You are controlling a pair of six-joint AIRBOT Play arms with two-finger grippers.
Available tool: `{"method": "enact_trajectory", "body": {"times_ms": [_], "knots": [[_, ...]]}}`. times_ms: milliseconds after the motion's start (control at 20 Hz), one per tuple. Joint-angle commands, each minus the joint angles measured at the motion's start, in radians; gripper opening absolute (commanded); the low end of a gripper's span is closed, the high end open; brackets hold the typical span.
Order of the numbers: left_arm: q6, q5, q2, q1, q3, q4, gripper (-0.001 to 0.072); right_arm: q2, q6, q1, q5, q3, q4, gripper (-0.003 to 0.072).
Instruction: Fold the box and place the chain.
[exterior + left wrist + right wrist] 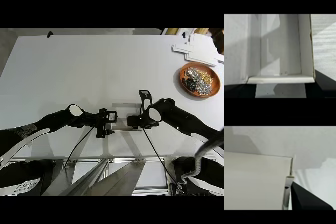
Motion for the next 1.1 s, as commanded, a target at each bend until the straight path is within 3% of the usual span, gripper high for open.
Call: {"method": "enact_trajectory", "body": {"times_ms": [0, 200, 300, 350, 550, 650, 1050], "knots": [[0.0, 0.0, 0.0, 0.0, 0.0, 0.0, 0.0219, -0.044, 0.069, 0.029, 0.051, 0.04, -0.052, 0.0243], [0.0, 0.001, 0.0, 0.0, 0.0, 0.0, 0.0219, -0.044, 0.095, 0.035, 0.053, 0.041, -0.069, 0.0153], [0.0, 0.001, 0.0, 0.0, 0.0, 0.0, 0.0219, -0.044, 0.095, 0.035, 0.053, 0.041, -0.069, 0.0033], [0.0, 0.0, 0.0, 0.0, 0.0, 0.0, 0.0219, -0.044, 0.095, 0.035, 0.054, 0.041, -0.069, 0.0019], [0.0, 0.0, 0.0, 0.0, 0.0, 0.0, 0.0219, -0.044, 0.09, 0.035, 0.053, 0.041, -0.071, 0.002], [0.0, 0.0, 0.0, 0.0, 0.0, 0.001, 0.0219, -0.043, 0.08, 0.035, 0.053, 0.041, -0.078, 0.0219], [0.0, 0.0, 0.0, 0.0, 0.0, 0.0, 0.0219, -0.041, 0.08, 0.035, 0.079, 0.041, -0.159, 0.0228]]}}
